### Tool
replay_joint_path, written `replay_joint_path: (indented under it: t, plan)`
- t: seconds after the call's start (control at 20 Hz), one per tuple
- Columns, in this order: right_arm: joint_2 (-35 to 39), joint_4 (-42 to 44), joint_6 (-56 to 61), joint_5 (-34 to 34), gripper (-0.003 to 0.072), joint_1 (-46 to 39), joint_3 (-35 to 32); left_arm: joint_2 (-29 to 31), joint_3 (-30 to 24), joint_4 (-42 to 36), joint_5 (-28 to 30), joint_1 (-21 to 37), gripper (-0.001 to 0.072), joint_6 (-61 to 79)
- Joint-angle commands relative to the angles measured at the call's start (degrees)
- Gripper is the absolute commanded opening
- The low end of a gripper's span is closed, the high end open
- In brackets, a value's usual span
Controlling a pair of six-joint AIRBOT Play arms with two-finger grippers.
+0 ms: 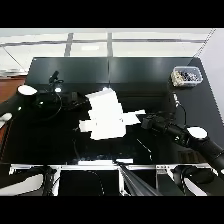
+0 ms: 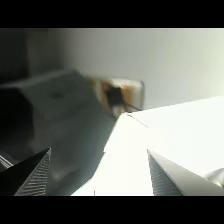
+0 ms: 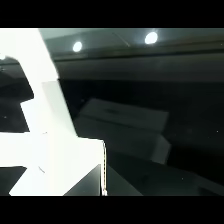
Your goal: Fold the box and place the chain.
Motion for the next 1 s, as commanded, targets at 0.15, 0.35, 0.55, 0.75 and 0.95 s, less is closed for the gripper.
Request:
replay_joint_path:
  t: [0.15, 0.35, 0.55, 0.75, 0.95]
  plan:
    - [0.07, 0.57, -0.46, -2.1, 0.0015, 1.49, -0.15, -16.26, 9.68, -8.39, -14.95, -2.29, 0.0686, 14.19]
    - [0.07, 0.48, -0.46, -1.88, 0.0015, 1.49, -0.15, -21.64, 16.35, -5.73, -30.86, -5.97, 0.0665, 24.15]
    - [0.07, -1.16, -0.44, -1.51, 0.0015, 1.49, -0.15, -22.08, 17.81, 3.1, -30.73, -7.04, 0.0476, 25.75]
    - [0.07, -1.27, -0.44, -1.62, 0.0015, 1.46, -0.13, -22.12, 17.81, -0.72, -31.41, -7.45, 0.0338, 29.88]
    - [0.07, -1.86, -0.44, -1.79, 0.0015, 1.46, -0.13, -22.12, 17.81, 5.92, -31.26, -8.39, 0.0034, 30.47]
